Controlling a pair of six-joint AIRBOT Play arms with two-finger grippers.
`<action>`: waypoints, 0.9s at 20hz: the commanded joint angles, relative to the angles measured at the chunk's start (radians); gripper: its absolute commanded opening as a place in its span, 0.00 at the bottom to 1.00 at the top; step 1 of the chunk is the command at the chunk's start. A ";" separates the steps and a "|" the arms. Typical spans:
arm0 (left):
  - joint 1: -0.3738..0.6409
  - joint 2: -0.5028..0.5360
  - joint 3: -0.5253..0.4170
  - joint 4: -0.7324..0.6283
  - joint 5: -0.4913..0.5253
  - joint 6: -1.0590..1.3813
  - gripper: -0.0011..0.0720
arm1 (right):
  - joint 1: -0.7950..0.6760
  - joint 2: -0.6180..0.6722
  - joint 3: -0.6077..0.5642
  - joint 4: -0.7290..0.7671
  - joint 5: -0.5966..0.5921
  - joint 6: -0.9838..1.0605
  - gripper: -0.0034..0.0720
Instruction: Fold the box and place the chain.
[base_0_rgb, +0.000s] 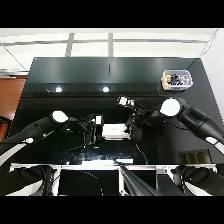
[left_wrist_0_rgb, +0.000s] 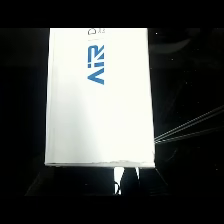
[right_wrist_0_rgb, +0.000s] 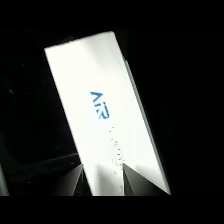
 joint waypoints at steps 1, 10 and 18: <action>0.000 0.000 0.000 0.000 0.000 -0.002 0.47 | -0.042 0.067 0.013 -0.001 0.104 0.200 0.44; 0.000 0.000 0.000 0.000 0.000 -0.003 0.47 | -0.078 0.008 -0.126 0.364 -0.008 0.418 0.06; 0.000 0.000 0.000 0.000 0.000 -0.002 0.47 | -0.064 -0.146 -0.127 0.406 -0.085 0.396 0.06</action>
